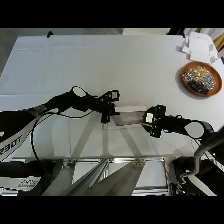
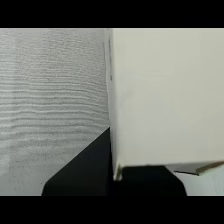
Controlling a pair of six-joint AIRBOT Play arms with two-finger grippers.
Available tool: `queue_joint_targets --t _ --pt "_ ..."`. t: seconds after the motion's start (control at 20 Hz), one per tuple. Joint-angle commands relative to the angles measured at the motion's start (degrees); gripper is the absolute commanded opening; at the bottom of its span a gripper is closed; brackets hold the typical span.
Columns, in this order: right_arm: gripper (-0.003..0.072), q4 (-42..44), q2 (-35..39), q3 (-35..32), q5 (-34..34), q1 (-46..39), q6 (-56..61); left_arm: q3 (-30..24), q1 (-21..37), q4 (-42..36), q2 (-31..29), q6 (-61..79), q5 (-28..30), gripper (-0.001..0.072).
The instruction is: Fold the box and place the chain.
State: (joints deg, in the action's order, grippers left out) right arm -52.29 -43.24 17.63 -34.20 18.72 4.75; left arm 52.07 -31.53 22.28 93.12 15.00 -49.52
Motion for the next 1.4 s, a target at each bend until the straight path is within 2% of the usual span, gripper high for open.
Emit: queue_joint_targets --t 0.0,0.35,0.8,1.1,1.35 --pt "0.0586 3.15 -0.68 0.17 -3.76 -4.02 -4.26 -0.02 0.00 0.04 0.00 0.02 -0.02 0.0012" --pt "0.0586 13.07 -7.32 0.90 -5.55 -8.94 -18.84 -0.02 0.00 0.04 0.00 0.02 -0.02 0.0012" --pt "0.0587 16.74 -15.13 4.66 -8.76 -11.28 -25.94 -0.02 0.00 0.04 0.00 0.02 -0.02 0.0012" --pt "0.0589 16.76 -19.74 7.61 -11.45 -11.30 -26.16 -0.02 0.00 0.04 0.00 0.02 0.00 0.0012" --pt "0.0589 15.50 -20.26 7.63 -16.17 -11.30 -26.23 -0.02 0.00 0.04 0.00 0.02 0.00 0.0012"
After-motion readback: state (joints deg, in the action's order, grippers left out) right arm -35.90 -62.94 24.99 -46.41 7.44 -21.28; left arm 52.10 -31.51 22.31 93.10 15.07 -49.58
